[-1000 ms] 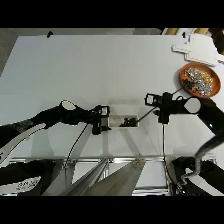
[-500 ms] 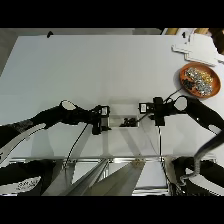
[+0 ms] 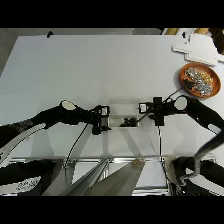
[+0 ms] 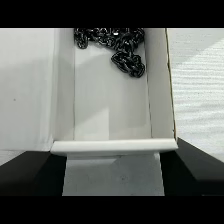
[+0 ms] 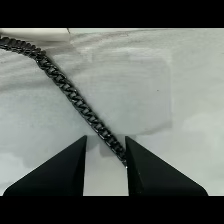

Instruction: Fold the box and place the chain.

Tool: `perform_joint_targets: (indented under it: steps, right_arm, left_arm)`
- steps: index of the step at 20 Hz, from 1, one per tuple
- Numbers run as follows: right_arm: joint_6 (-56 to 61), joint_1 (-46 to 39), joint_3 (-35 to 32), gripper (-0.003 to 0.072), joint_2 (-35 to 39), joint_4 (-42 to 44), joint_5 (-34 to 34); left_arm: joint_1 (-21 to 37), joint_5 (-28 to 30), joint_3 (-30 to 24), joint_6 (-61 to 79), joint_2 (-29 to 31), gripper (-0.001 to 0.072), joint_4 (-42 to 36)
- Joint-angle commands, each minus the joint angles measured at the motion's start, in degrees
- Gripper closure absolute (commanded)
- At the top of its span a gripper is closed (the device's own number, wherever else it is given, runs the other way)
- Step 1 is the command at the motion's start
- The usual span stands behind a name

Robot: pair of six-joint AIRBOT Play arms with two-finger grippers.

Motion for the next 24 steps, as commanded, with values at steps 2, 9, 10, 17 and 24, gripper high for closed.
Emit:
perform_joint_targets:
  steps: [2, 9, 10, 17, 24]
  right_arm:
    - [0.00, 0.07, -0.04, 0.0668, -0.46, 0.02, 0.42]
    - [0.26, 0.04, -0.02, 0.0668, 4.85, -0.17, 6.49]
    - [0.55, 0.04, -0.04, 0.0668, 6.43, -0.15, 7.41]
    - [0.66, 0.07, -0.04, 0.0668, 18.67, 8.90, 14.51]
    - [0.61, 3.48, -0.04, 0.0668, 24.50, 29.40, 17.99]
  left_arm:
    - [0.04, 0.02, -0.02, 0.00, 0.04, 0.0662, 0.02]
    - [0.04, 0.00, -0.02, 0.00, 0.04, 0.0662, 0.04]
    - [0.04, 0.02, -0.02, 0.00, 0.04, 0.0662, 0.02]
    - [0.04, 0.00, -0.02, 0.00, 0.07, 0.0662, 0.02]
    - [0.04, 0.00, -0.02, 0.00, 0.07, 0.0662, 0.02]
